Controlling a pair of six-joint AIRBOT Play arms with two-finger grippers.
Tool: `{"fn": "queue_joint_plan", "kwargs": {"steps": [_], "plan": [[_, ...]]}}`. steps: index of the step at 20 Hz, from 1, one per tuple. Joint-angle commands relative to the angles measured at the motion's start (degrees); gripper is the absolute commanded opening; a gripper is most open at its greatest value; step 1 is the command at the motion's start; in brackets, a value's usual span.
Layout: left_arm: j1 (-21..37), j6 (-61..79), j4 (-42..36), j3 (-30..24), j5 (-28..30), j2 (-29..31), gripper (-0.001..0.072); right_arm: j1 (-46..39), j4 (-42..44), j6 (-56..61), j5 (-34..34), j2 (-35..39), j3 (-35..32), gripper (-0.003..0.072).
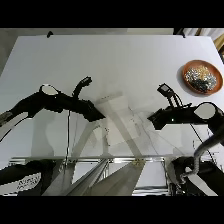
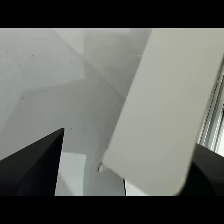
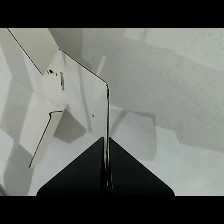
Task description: Fold the box and place the chain.
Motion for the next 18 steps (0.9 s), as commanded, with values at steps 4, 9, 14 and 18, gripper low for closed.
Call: {"fn": "queue_joint_plan", "kwargs": {"steps": [4, 9, 14, 18], "plan": [[-2.36, 5.7, -5.05, -0.02, 0.44, -1.88, 0.0695, 0.07, -0.39, 0.04, -0.07, 0.04, 0.0, 0.001], [-3.76, 5.97, -1.44, -0.02, 0.79, -2.14, 0.0619, 0.07, -0.35, 0.15, 0.11, 0.04, 0.0, 0.001], [-3.76, 6.01, 0.7, -0.02, 1.36, -3.28, 0.0412, 0.07, -0.33, 0.22, 0.11, 0.04, 0.0, 0.001], [-3.76, 8.46, 0.44, -0.02, 2.93, -3.28, 0.0128, 0.07, -0.35, 0.22, 0.13, 0.04, 0.0, 0.0011]]}}
